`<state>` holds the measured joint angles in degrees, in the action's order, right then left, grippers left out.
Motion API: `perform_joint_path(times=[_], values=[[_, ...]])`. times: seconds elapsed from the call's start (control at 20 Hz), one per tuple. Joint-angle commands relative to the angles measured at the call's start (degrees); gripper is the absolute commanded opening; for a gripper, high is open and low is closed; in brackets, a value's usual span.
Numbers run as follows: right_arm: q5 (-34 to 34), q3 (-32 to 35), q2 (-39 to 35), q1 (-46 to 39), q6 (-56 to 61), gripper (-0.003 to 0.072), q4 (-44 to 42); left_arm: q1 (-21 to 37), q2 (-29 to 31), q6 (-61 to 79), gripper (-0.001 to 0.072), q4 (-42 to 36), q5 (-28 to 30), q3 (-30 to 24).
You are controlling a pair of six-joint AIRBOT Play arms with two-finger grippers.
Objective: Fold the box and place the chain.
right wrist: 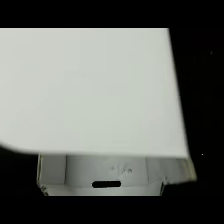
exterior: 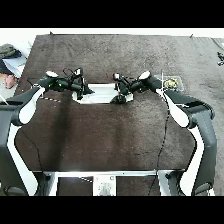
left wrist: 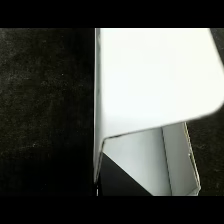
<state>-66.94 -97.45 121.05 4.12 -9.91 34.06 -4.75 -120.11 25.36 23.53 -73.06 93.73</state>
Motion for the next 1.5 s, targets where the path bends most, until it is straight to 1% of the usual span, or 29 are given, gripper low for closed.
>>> perform_joint_path(times=[0.0,0.05,0.2,0.25,0.3,0.45,0.5,1.45], values=[[0.76,-0.04,0.04,0.66,-0.63,0.0562,2.29,0.02,0.00,0.02,0.0013,0.00,0.07,0.00],[0.79,-0.04,0.04,0.87,-0.79,0.0548,2.84,0.02,0.00,0.02,0.0013,0.00,0.07,0.00],[1.53,-0.04,0.04,1.09,-0.79,0.0546,2.69,0.02,0.00,0.02,0.0013,0.00,0.07,0.00],[1.55,-0.04,0.04,1.09,-0.79,0.0503,2.62,0.02,0.00,0.02,0.0013,0.00,0.07,0.00],[1.60,-0.04,0.04,1.09,-0.79,0.0487,2.62,0.02,0.00,0.02,0.0013,0.00,0.07,0.00],[1.99,-0.04,0.04,1.09,-0.74,0.0484,2.64,0.02,0.00,0.02,0.0013,0.00,0.07,0.00],[1.99,-0.04,0.04,1.09,-0.74,0.0384,2.62,0.02,0.00,0.02,0.0013,0.00,0.07,0.00],[1.79,-0.04,0.04,1.05,-0.76,0.0387,2.62,0.02,0.00,0.02,0.0013,0.00,0.13,0.00]])
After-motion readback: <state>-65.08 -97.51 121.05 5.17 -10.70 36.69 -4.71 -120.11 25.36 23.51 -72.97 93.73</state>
